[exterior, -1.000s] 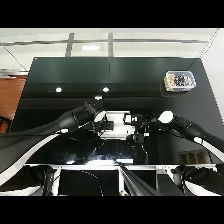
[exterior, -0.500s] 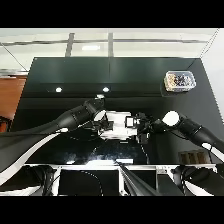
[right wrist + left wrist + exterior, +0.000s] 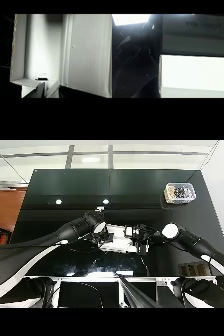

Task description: Fold the box and place the chain.

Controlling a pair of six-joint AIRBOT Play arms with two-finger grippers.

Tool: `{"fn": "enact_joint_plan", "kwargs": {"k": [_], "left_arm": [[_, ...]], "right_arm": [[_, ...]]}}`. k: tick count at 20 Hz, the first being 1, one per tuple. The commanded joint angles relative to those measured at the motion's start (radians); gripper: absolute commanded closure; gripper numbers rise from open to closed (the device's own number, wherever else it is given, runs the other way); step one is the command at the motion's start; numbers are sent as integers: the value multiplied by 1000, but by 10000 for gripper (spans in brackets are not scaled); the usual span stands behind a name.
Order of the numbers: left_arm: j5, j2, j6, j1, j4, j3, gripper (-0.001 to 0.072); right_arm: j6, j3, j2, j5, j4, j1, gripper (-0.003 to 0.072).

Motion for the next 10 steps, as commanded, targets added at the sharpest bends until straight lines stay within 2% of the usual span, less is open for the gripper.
{"fn": "enact_joint_plan", "kwargs": {"k": [1,2,6,10], "left_arm": [[8,0,-2,1,-2,1,678],[8,0,-2,1,-2,1,679],[8,0,-2,1,-2,1,678],[5,0,-2,1,-2,1,678]], "right_arm": [[58,0,0,-15,3,-7,385],[84,0,1,-27,-8,-13,190],[139,1,12,6,-130,-31,174],[137,1,11,23,-117,-11,175]]}}
